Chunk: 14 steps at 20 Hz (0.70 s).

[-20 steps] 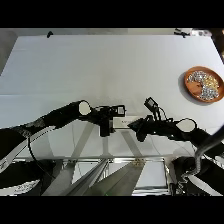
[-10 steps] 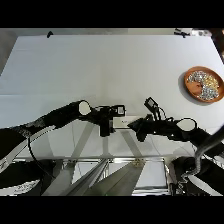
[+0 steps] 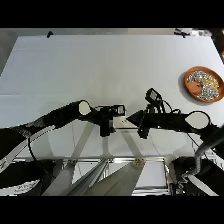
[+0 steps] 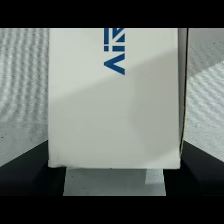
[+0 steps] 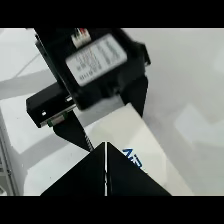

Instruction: Fold the box and place the chain.

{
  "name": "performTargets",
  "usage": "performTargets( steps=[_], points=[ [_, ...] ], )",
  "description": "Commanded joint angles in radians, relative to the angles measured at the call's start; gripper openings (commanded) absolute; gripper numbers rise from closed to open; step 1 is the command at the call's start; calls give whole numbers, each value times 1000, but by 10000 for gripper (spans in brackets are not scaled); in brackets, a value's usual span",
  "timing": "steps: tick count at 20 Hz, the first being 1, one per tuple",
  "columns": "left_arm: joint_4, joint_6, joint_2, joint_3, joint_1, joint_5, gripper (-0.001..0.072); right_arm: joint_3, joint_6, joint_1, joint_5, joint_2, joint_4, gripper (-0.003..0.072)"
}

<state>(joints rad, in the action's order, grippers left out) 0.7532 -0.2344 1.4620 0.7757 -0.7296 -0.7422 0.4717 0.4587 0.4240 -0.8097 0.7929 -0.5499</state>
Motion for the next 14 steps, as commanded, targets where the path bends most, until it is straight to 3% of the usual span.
performTargets(
  steps=[1, 4, 6, 12, 14],
  points=[
    [3, 2, 0, 0, 0, 1, 316, 134, 355, 0, -134, -41, -436, 7],
    [2, 2, 0, 0, 0, 0, 316, 260, 737, 0, -331, -41, -937, 5],
    [3, 2, 0, 0, 0, 1, 316, 302, 859, 0, -452, -41, -1116, 4],
    [10, 2, 0, 0, 0, 0, 316, 304, 907, -98, -736, 39, -1075, 5],
    [82, 2, 0, 11, 14, 21, 316, 304, 913, -140, -745, 68, -1058, 6]
  ],
)
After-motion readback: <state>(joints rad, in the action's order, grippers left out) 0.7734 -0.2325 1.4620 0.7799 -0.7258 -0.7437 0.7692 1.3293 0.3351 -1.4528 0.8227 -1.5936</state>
